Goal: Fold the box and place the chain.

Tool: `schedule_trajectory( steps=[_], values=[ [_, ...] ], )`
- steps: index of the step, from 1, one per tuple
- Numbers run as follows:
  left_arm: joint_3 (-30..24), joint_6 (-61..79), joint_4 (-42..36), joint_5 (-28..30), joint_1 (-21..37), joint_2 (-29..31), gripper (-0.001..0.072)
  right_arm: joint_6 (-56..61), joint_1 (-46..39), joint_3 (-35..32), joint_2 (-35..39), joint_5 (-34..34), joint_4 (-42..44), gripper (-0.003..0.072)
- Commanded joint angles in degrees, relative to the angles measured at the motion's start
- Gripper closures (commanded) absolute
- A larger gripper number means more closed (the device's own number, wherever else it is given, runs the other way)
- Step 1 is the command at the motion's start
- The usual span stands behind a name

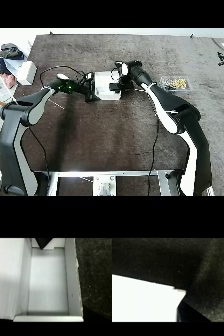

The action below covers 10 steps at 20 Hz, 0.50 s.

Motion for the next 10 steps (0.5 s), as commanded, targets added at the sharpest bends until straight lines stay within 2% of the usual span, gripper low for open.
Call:
schedule_trajectory(
  steps=[1, 3, 8, 9, 10],
  values=[
    [0.04, 0.02, 0.00, 0.02, 0.02, -0.02, 0.0370, 1.42, 0.24, 0.04, -0.02, -0.48, -1.09, 0.0472],
    [0.04, 0.02, 0.00, 0.02, 0.02, -0.02, 0.0370, 2.10, 0.26, 0.04, -0.02, -0.26, -1.11, 0.0557],
    [0.04, 0.02, 0.00, 0.02, 0.02, -0.02, 0.0369, 3.10, 0.24, 0.04, 0.11, -0.15, -2.19, 0.0544],
    [0.04, 0.02, 0.00, 0.02, 0.02, -0.02, 0.0370, 3.08, 0.24, 0.04, 0.33, -0.48, -2.16, 0.0429],
    [0.02, 0.02, 0.00, 0.02, 0.02, -0.02, 0.0370, 3.06, 0.24, 0.04, 0.70, -0.79, -2.16, 0.0279]
  ],
)
